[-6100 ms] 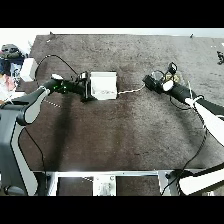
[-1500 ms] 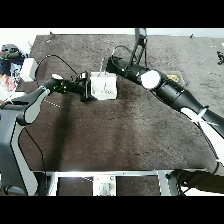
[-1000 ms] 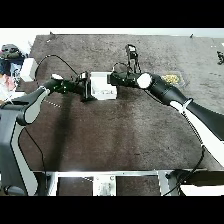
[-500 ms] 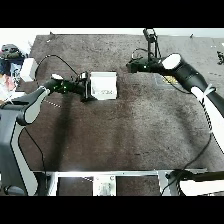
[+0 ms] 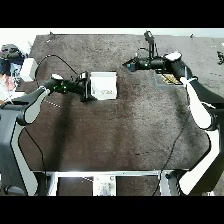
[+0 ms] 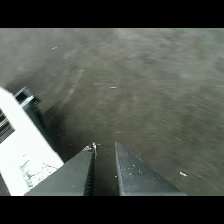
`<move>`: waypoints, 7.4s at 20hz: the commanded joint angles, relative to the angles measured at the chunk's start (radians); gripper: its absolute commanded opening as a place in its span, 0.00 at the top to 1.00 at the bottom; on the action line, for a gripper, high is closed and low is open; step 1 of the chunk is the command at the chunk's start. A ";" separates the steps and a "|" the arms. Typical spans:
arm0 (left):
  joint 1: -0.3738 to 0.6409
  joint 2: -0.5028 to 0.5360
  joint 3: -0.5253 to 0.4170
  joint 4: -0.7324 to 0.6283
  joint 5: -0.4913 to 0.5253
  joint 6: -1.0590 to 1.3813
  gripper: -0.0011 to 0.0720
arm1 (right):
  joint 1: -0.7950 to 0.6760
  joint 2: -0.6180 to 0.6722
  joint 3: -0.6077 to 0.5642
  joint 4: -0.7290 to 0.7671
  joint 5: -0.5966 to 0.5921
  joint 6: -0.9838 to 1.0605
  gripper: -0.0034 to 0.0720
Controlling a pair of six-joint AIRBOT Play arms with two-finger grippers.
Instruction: Fold the box and place the chain.
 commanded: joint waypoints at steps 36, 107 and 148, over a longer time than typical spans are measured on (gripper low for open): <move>0.000 0.001 0.000 0.000 0.000 0.000 0.36 | 0.240 -0.012 0.046 -0.336 0.214 -0.304 0.44; 0.000 0.001 0.000 0.000 0.001 0.000 0.36 | 0.265 0.027 -0.153 -0.211 -0.051 -0.459 0.23; 0.000 0.001 0.000 0.000 0.000 0.000 0.36 | 0.257 0.102 -0.293 -0.008 -0.263 -0.803 0.32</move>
